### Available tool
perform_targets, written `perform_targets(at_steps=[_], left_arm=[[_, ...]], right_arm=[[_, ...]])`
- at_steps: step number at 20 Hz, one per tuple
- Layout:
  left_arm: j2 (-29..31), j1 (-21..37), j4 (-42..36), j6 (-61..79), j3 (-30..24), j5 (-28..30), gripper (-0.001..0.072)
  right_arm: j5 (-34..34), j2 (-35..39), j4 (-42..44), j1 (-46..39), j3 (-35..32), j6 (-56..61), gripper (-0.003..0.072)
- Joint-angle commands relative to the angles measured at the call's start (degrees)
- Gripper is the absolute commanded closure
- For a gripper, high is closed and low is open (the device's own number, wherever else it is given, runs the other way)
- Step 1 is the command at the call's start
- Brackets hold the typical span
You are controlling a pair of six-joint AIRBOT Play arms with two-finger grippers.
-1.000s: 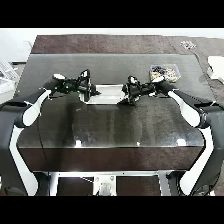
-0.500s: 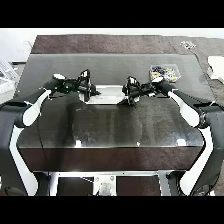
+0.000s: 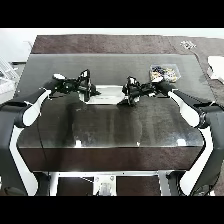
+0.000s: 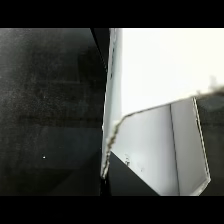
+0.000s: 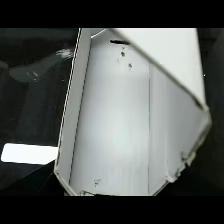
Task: Fold the box and place the chain.
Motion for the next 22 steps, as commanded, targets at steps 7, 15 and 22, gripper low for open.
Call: perform_targets(at_steps=[7,15,22], left_arm=[[-0.04,0.02,0.0,0.0,-0.02,0.04,0.0688],[-0.04,0.02,0.0,0.0,-0.02,0.04,0.0688],[-0.04,0.02,0.0,0.0,-0.02,0.04,0.0688]], right_arm=[[0.11,-0.04,-0.09,0.04,0.02,-0.09,0.0169],[0.57,-0.04,-0.07,0.02,0.02,-0.07,0.0169],[0.55,-0.04,-0.02,0.04,0.02,-0.07,0.0169]])
